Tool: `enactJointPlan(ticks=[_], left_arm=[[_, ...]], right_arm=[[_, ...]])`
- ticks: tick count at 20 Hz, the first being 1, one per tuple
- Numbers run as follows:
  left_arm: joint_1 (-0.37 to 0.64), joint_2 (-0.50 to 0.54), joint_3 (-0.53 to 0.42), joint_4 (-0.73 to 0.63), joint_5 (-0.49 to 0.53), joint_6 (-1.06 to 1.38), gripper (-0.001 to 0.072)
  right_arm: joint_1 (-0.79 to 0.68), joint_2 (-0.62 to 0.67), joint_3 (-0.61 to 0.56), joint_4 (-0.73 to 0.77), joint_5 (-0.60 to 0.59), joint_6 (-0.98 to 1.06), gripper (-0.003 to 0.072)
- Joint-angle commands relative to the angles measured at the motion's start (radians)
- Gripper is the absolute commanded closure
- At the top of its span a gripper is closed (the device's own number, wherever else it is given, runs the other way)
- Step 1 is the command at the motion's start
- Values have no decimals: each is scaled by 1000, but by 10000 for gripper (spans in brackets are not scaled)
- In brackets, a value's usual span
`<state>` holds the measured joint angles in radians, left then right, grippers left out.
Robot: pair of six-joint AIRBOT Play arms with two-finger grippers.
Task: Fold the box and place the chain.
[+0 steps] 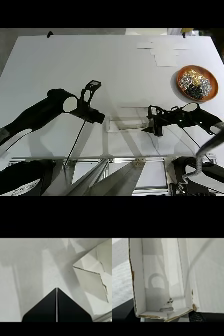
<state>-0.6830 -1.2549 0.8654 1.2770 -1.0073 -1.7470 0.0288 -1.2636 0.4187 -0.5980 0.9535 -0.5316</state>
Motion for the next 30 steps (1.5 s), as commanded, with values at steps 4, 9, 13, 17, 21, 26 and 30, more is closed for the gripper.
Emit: enactJointPlan(ticks=[4,9,13,17,21,26,30], left_arm=[[11,-130,-9,-167,24,-53,703],[-8,-166,-9,-222,72,-53,704],[-18,-171,-9,-237,76,-52,705],[-31,-148,-6,-312,69,47,703],[-45,-89,-6,-354,89,61,702],[-59,-75,-6,-377,111,87,555],[-77,-76,-6,-404,134,119,479]], right_arm=[[0,0,0,0,0,0,347],[0,0,0,0,0,0,347],[0,0,0,0,0,0,347],[0,0,0,0,0,0,347],[0,0,0,0,0,0,347],[0,0,0,0,0,0,347],[0,0,0,0,0,0,347]])
